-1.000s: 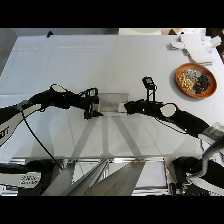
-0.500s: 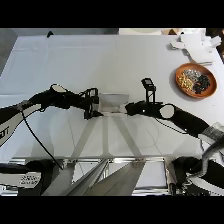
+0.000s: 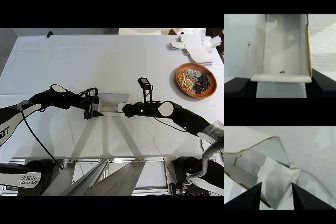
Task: Fold the box and place the chain.
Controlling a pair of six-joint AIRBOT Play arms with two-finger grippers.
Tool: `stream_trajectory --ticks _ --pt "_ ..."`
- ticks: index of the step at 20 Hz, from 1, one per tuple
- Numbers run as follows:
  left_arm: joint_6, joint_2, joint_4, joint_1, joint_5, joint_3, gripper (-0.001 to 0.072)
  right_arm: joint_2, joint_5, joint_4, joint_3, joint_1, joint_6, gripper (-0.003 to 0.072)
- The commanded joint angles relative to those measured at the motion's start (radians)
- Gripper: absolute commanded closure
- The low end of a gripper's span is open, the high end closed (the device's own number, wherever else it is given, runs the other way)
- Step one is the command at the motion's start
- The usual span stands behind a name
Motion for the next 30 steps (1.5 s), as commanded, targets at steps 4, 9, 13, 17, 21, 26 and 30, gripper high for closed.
stream_trajectory --ticks 4,9,13,17,21,26,30 --pt "0.000 0.000 0.000 0.001 0.000 0.000 0.0453 0.000 -0.019 -0.010 0.004 0.041 0.028 0.0271" --pt "0.000 0.000 0.000 0.001 0.000 0.000 0.0453 -0.002 -0.076 -0.348 0.004 0.040 0.368 0.0288" --pt "0.000 0.000 0.000 0.001 0.000 0.000 0.0453 -0.002 0.047 -0.605 0.005 0.040 0.591 0.0287" --pt "0.000 0.000 0.000 0.001 0.000 0.000 0.0453 -0.002 0.054 -0.598 0.036 0.041 0.603 0.0275" --pt "0.000 0.000 0.000 0.001 0.000 0.000 0.0453 -0.003 0.119 -0.599 0.118 0.040 0.603 0.0269" --pt "0.000 0.000 0.000 0.001 0.000 0.000 0.0453 -0.102 0.320 -0.589 0.224 0.041 0.603 0.0149" --pt "0.000 0.000 0.000 0.001 0.000 0.000 0.0453 -0.214 0.338 -0.591 0.325 0.076 0.672 0.0149"
